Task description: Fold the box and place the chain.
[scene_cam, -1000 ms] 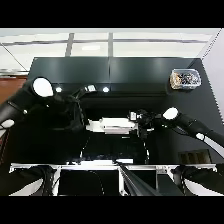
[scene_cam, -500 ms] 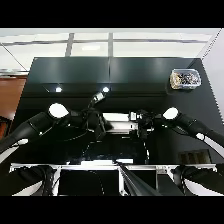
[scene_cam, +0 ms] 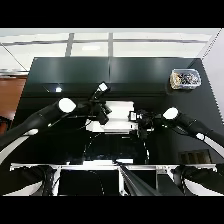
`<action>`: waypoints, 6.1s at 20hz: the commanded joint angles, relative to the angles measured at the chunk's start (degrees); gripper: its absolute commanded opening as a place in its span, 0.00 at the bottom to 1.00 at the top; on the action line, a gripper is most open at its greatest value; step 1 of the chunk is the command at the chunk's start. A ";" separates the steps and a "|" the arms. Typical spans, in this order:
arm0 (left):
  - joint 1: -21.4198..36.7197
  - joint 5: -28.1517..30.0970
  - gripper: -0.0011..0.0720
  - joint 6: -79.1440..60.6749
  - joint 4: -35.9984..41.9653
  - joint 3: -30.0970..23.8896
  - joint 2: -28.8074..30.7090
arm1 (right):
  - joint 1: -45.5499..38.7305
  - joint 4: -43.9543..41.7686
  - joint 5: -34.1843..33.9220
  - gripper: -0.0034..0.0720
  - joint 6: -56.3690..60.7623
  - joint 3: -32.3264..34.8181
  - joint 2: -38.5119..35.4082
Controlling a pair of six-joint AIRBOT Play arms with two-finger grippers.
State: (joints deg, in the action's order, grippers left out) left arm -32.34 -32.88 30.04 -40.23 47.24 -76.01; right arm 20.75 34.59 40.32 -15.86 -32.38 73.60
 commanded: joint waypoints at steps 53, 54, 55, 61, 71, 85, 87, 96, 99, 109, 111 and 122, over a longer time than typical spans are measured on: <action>4.48 -10.82 0.29 -37.13 9.92 -8.52 1.88 | 0.07 -0.04 -0.02 0.31 0.00 0.04 0.04; 4.50 -10.54 0.29 -37.16 11.63 -8.52 1.01 | 0.07 -0.04 -0.02 0.31 0.00 0.04 0.04; 4.50 -11.06 0.29 -37.16 11.93 -8.52 0.13 | 0.07 -0.02 -0.02 0.31 0.02 0.04 0.04; 4.48 -11.52 0.27 -37.13 10.45 -8.55 -0.46 | 0.07 -0.04 -0.02 0.31 0.02 0.04 0.04; 3.76 -10.91 0.06 -34.77 4.68 -7.65 1.57 | 0.07 -0.04 -0.02 0.31 0.02 0.04 0.04; 34.51 -30.73 0.06 42.49 -12.83 -8.20 13.33 | 0.07 -0.04 -0.04 0.31 0.02 0.04 0.04; 34.34 -34.88 0.06 42.40 -11.17 -9.03 9.68 | 0.07 -0.04 -0.04 0.31 0.02 0.04 0.04; 21.42 -27.41 0.06 39.36 4.79 -9.77 -5.40 | 0.07 -0.04 -0.04 0.31 0.02 0.04 0.04; 18.67 -27.52 0.06 38.23 5.18 -9.77 -5.57 | 0.07 -0.04 -0.04 0.31 0.02 0.04 0.04; 21.05 -31.87 0.34 25.40 15.19 -9.73 -5.03 | 0.07 -0.04 -0.04 0.31 0.02 0.04 0.04; 21.38 -32.57 0.84 25.40 14.95 -9.70 -4.85 | 0.07 -0.04 -0.04 0.31 0.02 0.04 0.04; 19.54 -34.71 0.86 28.68 14.75 -5.11 -4.85 | 0.07 -0.04 -0.04 0.31 0.02 0.04 0.04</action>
State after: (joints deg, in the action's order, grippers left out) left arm -11.73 -67.13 56.21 -25.50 40.21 -80.90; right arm 20.80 34.54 40.25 -15.84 -32.36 73.60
